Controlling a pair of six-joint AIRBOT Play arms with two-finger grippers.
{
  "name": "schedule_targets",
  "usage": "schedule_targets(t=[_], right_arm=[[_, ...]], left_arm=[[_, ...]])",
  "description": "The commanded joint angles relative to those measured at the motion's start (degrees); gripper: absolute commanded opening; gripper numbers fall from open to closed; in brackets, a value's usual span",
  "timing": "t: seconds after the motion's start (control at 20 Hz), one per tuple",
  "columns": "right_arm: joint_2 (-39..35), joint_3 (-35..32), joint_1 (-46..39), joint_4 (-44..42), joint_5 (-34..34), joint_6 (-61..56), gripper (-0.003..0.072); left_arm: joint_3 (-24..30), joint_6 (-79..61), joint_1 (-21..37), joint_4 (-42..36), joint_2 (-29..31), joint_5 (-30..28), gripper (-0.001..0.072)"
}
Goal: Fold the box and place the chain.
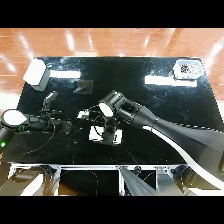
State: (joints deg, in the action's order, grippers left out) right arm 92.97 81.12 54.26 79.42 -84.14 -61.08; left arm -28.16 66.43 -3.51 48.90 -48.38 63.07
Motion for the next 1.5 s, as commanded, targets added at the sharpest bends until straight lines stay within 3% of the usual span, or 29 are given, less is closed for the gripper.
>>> schedule_targets(t=[0.0, 0.7, 0.85, 0.9, 0.95, 1.0, 1.05, 1.1, 1.2, 1.3, 1.4, 1.45], right_arm=[[-0.22, 0.0, 0.02, 0.07, -0.96, -0.07, 0.0397], [-2.08, 0.07, 0.0, 0.39, -0.85, -0.22, 0.0397], [-4.37, 0.04, -1.31, 0.04, 0.04, -5.33, 0.0395], [-5.7, 0.04, -2.4, -0.07, 0.55, -9.55, 0.0296], [-7.19, -0.02, -3.85, -0.44, 0.66, -13.49, 0.0288], [-8.83, -0.24, -5.31, -0.52, 0.74, -17.94, 0.015], [-11.45, -1.92, -7.15, -0.48, 2.21, -24.09, 0.0128], [-14.97, -5.55, -8.9, 0.2, 4.9, -30.12, 0.0046], [-25.88, -19.21, -12.11, 0.35, 15.15, -46.62, 0.0044], [-36.33, -33.0, -12.74, -8.07, 28.96, -61.29, 0.0044], [-42.29, -43.8, -10.23, -22.93, 41.88, -64.15, 0.0044], [-42.56, -46.9, -8.24, -26.08, 45.03, -64.89, 0.0044]], left_arm=[[0.02, -0.02, 0.0, 0.0, -0.02, 0.0, 0.0633], [0.02, -0.02, 0.0, 0.0, -0.02, -0.02, 0.0633], [0.02, -0.48, 0.04, 0.02, -0.02, -0.04, 0.0633], [0.0, -0.68, 0.13, 0.02, -0.02, -0.13, 0.0633], [-0.02, -1.16, 0.13, 0.02, -0.02, -0.72, 0.0633], [-0.17, -2.56, 0.13, -0.11, 0.0, -1.29, 0.0633], [-0.79, -3.78, 0.31, -0.11, 0.0, -1.22, 0.0634], [-1.97, -5.03, 0.35, -0.04, -0.02, -0.7, 0.0633], [-5.51, -9.18, 0.33, -0.13, -0.13, 1.25, 0.0633], [-8.94, -11.13, 0.28, -0.46, -0.96, 2.1, 0.0633], [-11.45, -15.67, 0.07, -3.37, -3.69, 3.98, 0.0633], [-12.09, -18.38, 0.09, -5.51, -5.62, 5.66, 0.0633]])
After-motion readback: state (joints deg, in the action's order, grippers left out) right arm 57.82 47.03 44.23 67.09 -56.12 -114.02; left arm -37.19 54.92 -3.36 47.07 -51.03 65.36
